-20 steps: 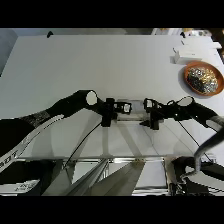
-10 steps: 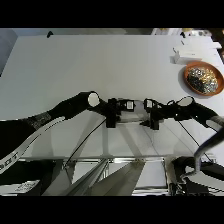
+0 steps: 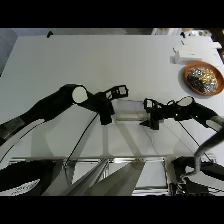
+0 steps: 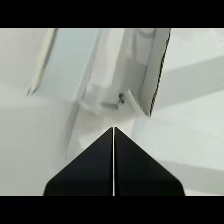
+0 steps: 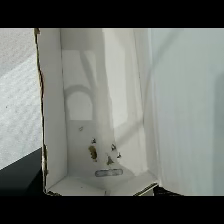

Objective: Fold the box and place the chain.

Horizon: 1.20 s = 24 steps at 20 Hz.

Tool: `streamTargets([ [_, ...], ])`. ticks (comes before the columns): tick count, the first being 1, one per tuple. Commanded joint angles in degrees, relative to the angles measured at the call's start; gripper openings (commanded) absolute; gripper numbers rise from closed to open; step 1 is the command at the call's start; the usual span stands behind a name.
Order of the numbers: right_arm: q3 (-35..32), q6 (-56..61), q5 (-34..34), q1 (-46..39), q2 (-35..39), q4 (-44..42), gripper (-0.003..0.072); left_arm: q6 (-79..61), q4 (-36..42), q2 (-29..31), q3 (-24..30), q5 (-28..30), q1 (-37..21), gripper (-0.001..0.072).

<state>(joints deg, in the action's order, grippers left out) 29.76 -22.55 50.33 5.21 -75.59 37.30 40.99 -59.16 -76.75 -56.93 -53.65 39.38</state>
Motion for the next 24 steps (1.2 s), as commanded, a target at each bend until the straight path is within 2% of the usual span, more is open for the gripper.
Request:
streamTargets([
  [1,0.00,0.00,0.00,0.02,0.04,0.00,0.0339,19.32,-4.15,3.26,0.02,-6.29,-2.89,0.0002],
  [5,0.00,0.00,0.00,0.02,0.04,0.00,0.0339,39.56,-7.39,3.32,0.59,-3.54,-5.60,0.0001],
  [9,0.00,0.00,0.00,0.02,0.04,0.00,0.0339,50.23,-6.67,2.45,6.19,0.87,-8.98,0.0002],
  [16,0.00,0.00,0.00,0.02,0.04,0.00,0.0339,46.18,7.52,-6.23,7.43,2.64,-9.62,0.0002],
  [24,0.00,0.00,0.00,0.02,0.04,0.00,0.0339,45.09,7.63,-8.41,7.43,0.59,-9.62,0.0002],
])
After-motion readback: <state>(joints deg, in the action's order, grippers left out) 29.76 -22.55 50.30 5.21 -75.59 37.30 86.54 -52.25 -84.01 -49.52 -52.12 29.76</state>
